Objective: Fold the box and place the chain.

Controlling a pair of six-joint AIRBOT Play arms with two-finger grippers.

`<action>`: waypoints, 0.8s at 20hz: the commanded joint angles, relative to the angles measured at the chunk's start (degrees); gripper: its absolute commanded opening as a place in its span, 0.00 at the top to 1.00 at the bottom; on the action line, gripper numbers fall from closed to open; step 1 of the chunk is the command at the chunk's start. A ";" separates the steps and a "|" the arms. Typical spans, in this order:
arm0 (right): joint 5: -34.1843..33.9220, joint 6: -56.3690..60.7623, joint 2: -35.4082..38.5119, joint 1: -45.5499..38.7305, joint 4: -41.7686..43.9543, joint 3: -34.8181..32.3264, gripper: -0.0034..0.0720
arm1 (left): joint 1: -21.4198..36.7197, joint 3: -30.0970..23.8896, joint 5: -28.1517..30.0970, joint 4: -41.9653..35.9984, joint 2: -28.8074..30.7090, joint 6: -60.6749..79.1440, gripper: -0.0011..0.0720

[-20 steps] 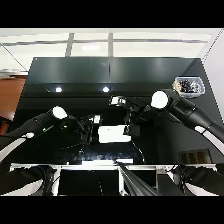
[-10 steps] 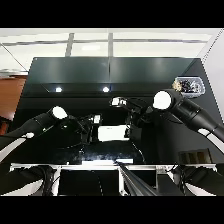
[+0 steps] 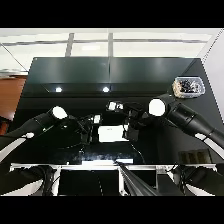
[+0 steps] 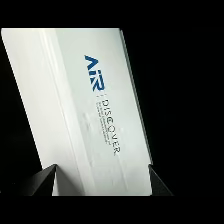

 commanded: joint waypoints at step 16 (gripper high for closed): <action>-0.02 4.76 0.00 0.70 -1.70 0.04 0.59 | 0.00 0.04 0.07 0.00 -0.02 0.00 0.33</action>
